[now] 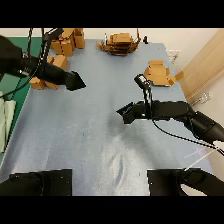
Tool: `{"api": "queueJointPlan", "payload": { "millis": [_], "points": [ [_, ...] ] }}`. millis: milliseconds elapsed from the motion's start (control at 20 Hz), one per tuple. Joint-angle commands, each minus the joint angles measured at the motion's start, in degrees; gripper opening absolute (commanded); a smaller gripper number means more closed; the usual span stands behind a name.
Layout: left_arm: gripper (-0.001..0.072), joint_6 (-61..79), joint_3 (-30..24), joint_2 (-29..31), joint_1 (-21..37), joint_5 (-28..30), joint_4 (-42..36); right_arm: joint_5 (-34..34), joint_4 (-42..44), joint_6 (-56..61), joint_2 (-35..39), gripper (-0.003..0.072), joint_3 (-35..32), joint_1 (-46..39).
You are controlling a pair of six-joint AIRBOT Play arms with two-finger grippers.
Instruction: Fold the box.
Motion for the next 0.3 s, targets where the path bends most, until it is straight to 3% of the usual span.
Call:
{"api": "queueJointPlan", "payload": {
  "millis": [0,250],
  "points": [
    [0.0686,-4.3,-7.0,6.9,-1.9,5.3,0.2,-1.8,0.0,0.1,0.0,0.0008,0.2,0.0],
    [0.0686,-4.2,-7.0,7.3,-1.9,2.8,0.0,-1.8,0.0,0.1,0.0,0.0008,0.2,0.0]
  ]
}}
